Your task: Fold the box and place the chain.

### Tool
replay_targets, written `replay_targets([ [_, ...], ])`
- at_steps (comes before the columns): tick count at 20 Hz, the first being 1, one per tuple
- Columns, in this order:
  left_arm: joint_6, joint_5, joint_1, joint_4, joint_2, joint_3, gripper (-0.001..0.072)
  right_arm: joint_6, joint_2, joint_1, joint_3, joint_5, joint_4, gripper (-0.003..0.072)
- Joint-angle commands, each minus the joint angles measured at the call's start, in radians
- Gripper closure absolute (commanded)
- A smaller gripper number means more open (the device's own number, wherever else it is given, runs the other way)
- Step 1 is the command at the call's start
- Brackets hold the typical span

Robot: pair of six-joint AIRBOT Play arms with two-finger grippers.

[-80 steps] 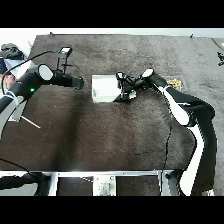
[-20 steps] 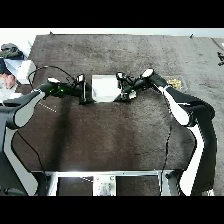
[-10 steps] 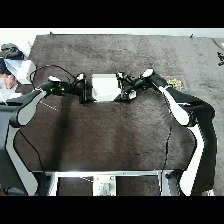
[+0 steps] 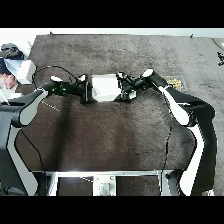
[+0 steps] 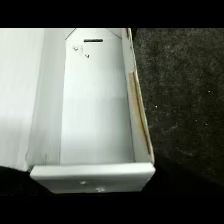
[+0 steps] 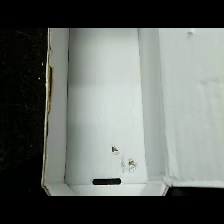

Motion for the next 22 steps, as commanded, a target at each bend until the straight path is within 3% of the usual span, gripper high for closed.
replay_targets([
  [1,0.005,0.027,-0.005,-0.002,-0.001,0.000,-0.0011,0.000,0.000,0.001,0.001,0.000,0.001,0.0148],
  [22,0.014,0.044,-0.029,-0.007,-0.002,-0.001,-0.0011,0.000,0.000,0.001,0.001,0.000,0.000,0.0148],
])
